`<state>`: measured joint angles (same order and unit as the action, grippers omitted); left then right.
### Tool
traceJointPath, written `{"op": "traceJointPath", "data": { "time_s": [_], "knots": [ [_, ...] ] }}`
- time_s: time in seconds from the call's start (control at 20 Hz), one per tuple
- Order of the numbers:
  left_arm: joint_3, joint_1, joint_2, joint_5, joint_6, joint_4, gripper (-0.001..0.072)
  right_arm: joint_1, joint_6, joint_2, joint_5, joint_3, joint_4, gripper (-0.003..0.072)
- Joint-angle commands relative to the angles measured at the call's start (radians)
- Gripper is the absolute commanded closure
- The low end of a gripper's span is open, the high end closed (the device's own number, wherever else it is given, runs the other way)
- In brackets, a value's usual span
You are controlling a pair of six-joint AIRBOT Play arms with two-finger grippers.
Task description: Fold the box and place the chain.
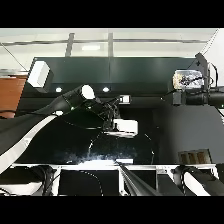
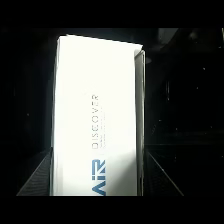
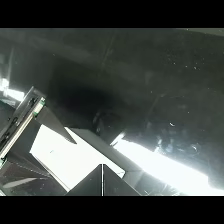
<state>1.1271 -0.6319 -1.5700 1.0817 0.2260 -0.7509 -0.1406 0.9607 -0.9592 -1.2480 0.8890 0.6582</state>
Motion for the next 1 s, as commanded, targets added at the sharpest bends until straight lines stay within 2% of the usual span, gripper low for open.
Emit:
{"op": "traceJointPath", "data": {
  "time_s": [0.0,0.25,0.6,0.95],
  "knots": [
    [0.001,-0.004,0.000,0.001,-0.019,-0.001,-0.0002,0.000,0.000,0.001,0.001,0.001,0.009,0.0678],
    [0.001,-0.037,0.001,-0.028,-0.021,-0.069,-0.0005,0.000,0.000,0.001,0.003,0.001,0.013,0.0678],
    [0.000,-0.048,-0.003,-0.071,-0.021,-0.080,-0.0006,0.000,0.000,0.001,0.014,0.001,0.032,0.0678],
    [0.000,-0.122,-0.030,-0.196,-0.022,-0.147,0.0001,0.000,0.000,0.001,0.022,0.001,0.031,0.0678]
  ]
}}
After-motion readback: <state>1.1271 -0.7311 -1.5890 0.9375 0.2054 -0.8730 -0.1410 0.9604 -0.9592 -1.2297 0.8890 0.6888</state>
